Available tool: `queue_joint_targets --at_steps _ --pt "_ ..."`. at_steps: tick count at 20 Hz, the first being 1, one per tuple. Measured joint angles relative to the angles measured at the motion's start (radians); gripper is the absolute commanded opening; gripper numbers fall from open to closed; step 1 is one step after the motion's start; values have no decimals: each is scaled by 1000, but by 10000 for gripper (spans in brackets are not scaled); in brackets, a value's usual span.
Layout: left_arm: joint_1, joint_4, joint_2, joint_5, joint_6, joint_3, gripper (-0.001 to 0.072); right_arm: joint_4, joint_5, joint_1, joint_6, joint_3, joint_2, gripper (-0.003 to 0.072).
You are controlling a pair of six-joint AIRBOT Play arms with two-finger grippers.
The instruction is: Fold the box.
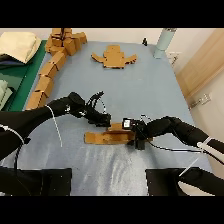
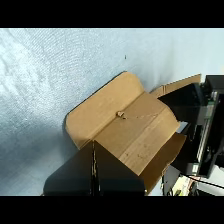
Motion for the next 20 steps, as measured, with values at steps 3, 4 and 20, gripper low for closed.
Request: queue_joint_targets --at_steps 3,4,20 --pt "0 2 -2 3 18 18 10 0 0 0 0 0 0 575" --pt "0 2 -2 3 25 29 10 0 0 0 0 0 0 575" --pt "114 131 581 -12 462 -270 87 0 1 0 0 0 0 575"
